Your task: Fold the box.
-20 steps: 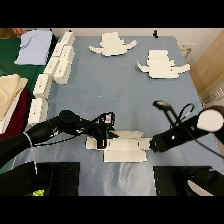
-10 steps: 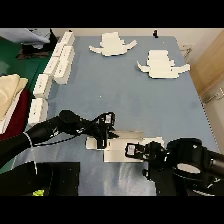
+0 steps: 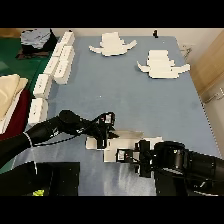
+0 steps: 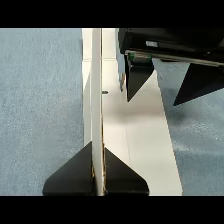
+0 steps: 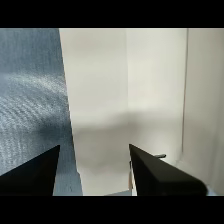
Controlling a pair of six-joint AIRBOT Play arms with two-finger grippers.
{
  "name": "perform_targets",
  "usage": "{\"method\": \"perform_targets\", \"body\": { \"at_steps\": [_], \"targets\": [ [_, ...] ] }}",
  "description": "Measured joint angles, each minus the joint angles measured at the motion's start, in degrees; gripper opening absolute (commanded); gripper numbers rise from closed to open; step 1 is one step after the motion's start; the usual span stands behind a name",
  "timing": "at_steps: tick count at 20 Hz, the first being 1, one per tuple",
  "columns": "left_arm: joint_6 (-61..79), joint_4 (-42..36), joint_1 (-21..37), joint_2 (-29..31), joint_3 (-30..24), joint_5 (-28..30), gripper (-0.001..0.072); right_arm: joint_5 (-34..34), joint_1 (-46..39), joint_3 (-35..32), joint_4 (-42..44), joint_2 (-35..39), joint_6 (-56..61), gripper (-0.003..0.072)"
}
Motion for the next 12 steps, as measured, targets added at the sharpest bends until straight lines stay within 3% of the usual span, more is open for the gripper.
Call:
{"method": "perform_targets", "body": {
  "at_steps": [12],
  "targets": [
    [0.0, 0.0, 0.0, 0.0, 0.0, 0.0, 0.0016, -0.59, 3.72, -0.76, -8.37, 0.33, 7.72, 0.0631]
  ]
}}
